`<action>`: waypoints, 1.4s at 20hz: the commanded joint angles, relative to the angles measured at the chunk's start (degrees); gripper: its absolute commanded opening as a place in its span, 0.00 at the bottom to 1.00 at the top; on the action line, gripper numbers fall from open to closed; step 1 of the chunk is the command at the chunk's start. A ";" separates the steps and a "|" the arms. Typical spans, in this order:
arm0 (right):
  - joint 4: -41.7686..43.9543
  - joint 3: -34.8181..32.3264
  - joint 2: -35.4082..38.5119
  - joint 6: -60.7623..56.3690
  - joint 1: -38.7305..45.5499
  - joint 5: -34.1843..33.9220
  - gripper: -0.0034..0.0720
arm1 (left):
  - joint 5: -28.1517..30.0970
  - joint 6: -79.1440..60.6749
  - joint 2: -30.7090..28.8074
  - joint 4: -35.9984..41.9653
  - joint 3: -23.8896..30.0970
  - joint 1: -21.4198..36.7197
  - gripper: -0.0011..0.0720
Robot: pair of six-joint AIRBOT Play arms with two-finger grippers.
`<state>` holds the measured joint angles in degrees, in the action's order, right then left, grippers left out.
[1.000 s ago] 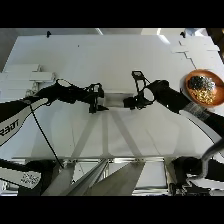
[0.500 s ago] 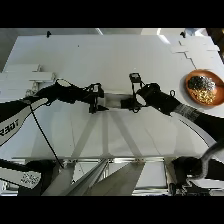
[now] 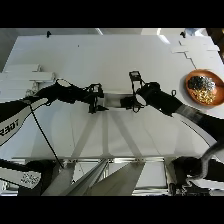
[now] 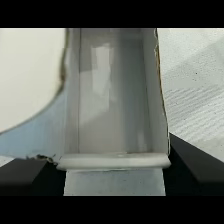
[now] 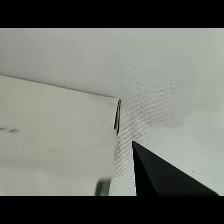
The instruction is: Fold the box and place the chain.
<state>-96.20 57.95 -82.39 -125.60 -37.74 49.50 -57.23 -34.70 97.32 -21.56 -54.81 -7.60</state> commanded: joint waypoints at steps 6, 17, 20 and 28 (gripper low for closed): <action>-13.94 0.39 15.47 6.84 1.79 10.78 0.54 | 0.02 -0.17 -0.02 0.11 -0.07 0.00 0.46; -17.27 0.11 20.52 24.59 40.81 15.06 0.55 | 0.00 -0.17 -0.02 0.11 -0.07 -0.02 0.46; -16.11 0.11 16.68 28.83 51.32 8.68 0.63 | 0.00 -0.17 -0.02 0.11 -0.07 0.00 0.46; -14.16 0.11 -0.02 30.18 63.73 0.31 0.68 | 0.00 -0.17 -0.02 0.11 -0.07 -0.02 0.46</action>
<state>-111.66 58.08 -77.43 -96.07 22.44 54.24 -57.25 -34.87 97.32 -21.45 -54.81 -7.60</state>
